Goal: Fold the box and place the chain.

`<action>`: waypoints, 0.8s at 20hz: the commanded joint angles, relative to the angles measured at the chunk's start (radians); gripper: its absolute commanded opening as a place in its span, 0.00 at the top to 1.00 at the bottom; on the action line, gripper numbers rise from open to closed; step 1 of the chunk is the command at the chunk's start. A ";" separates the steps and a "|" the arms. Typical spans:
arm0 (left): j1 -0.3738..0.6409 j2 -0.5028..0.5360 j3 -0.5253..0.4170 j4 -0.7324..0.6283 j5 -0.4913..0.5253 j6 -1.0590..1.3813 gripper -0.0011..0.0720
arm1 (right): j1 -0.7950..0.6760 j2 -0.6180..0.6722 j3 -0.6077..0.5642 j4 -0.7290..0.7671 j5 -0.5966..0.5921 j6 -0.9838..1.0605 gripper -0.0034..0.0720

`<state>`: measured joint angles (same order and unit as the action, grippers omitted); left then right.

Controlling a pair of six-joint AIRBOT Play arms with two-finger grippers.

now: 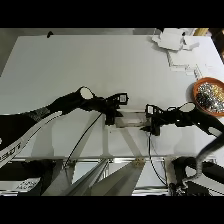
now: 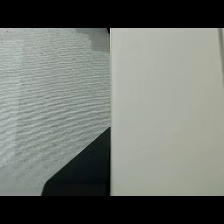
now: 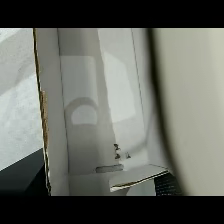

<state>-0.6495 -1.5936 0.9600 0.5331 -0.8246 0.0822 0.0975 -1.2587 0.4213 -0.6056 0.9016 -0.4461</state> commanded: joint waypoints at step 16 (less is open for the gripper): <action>0.002 0.074 0.000 0.150 -0.100 -0.013 0.88 | 0.001 0.000 -0.001 0.000 0.000 0.000 0.42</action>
